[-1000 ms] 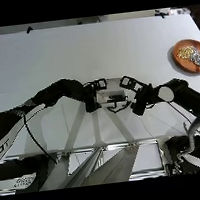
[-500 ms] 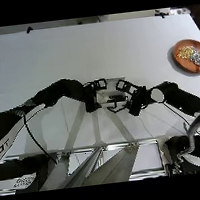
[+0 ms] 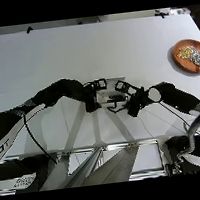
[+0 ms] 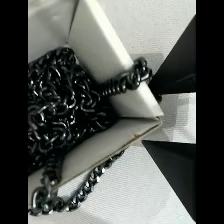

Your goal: Fold the box and place the chain.

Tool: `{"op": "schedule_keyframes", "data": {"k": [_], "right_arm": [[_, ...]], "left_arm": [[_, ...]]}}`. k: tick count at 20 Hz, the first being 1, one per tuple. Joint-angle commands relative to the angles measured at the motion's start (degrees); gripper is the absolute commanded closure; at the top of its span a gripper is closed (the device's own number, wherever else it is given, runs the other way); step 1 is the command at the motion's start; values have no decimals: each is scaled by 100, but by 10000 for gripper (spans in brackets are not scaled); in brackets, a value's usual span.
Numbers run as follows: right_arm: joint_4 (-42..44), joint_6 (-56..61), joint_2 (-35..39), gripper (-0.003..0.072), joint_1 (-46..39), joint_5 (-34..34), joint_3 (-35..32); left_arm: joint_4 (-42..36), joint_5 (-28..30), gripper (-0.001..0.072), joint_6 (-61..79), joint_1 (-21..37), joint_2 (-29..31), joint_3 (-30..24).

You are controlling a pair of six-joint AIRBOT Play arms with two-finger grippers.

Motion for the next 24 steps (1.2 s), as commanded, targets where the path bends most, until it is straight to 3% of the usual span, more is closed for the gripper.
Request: {"op": "schedule_keyframes", "data": {"k": [1,4,5,6,11,16,20,24], "right_arm": [[48,92,-35,464,7,48,-4],[46,144,-33,548,7,101,-4],[46,146,-31,643,7,136,-4],[46,149,-11,669,7,157,-4],[-48,177,525,669,4,459,-4],[68,483,1864,670,7,562,55],[737,535,2938,670,7,-330,420],[1231,533,3086,673,7,-1123,846]], "left_arm": [[0,0,362,0,2,-4,2],[0,0,362,0,0,-4,2],[0,0,362,0,0,-4,2],[0,0,362,0,0,-4,2],[2,0,362,0,0,-4,2],[0,0,362,0,2,-4,2],[0,2,362,0,0,-4,2],[0,0,362,2,0,-4,2]]}}
